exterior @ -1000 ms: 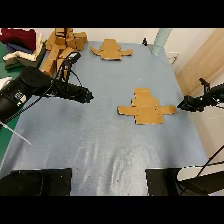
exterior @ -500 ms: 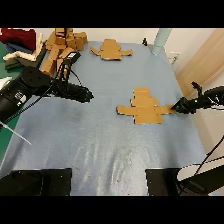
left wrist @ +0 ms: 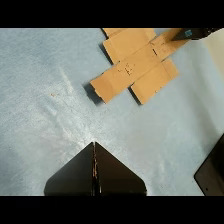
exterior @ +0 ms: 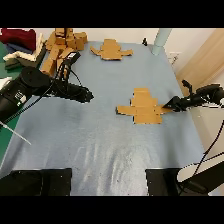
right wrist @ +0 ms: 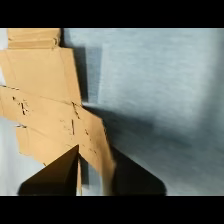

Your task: Fold the box.

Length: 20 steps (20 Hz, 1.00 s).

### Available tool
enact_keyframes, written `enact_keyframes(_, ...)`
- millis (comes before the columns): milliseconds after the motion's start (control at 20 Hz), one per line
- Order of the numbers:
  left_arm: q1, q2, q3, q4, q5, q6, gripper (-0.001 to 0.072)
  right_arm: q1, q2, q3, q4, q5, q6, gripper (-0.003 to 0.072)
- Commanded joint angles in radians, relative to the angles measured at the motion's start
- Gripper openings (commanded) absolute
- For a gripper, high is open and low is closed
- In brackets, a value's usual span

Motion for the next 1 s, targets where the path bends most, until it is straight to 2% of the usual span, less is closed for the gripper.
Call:
enact_keyframes(0,0.0,0.0,0.001,0.0,-0.005,0.0,0.001,0.034,-0.022,0.04,0.008,-0.008,-0.007,0.0136)
enact_keyframes(50,0.0,0.0,0.001,0.0,-0.005,0.0,0.0011,0.041,-0.022,0.05,0.008,-0.023,-0.006,0.0111)
enact_keyframes(100,0.0,0.0,0.001,-0.001,-0.003,0.0,0.0011,0.047,-0.021,0.057,0.011,-0.049,-0.006,0.0029)
enact_keyframes(150,0.0,0.0,0.001,-0.006,0.0,0.0,0.0011,0.054,-0.021,0.06,0.021,-0.082,-0.006,0.0003)
enact_keyframes(350,0.0,0.0,0.001,-0.026,0.02,0.001,0.0011,0.12,0.005,0.013,0.163,-0.085,0.047,0.0002)
enact_keyframes(500,0.009,0.0,0.001,-0.019,-0.005,-0.035,0.0012,0.222,0.129,-0.152,0.217,0.07,0.098,0.0001)
enact_keyframes(700,0.033,0.0,0.001,-0.014,-0.039,-0.037,0.0012,0.411,0.385,-0.473,0.229,0.304,0.275,0.0001)
enact_keyframes(750,0.033,0.0,0.001,-0.01,-0.047,-0.03,0.0093,0.467,0.457,-0.555,0.23,0.37,0.335,0.0001)
enact_keyframes(800,0.033,0.0,0.001,0.001,-0.05,-0.026,0.0497,0.521,0.53,-0.632,0.23,0.439,0.399,0.0001)
enact_keyframes(850,0.032,0.0,0.001,0.005,-0.052,-0.027,0.068,0.571,0.594,-0.697,0.229,0.494,0.452,0.0001)
enact_keyframes(900,0.033,0.0,0.001,0.005,-0.056,-0.027,0.0637,0.616,0.652,-0.751,0.228,0.541,0.486,0.0001)
enact_keyframes(950,0.033,0.0,0.001,0.005,-0.061,-0.027,0.0637,0.66,0.703,-0.793,0.221,0.57,0.494,0.0001)
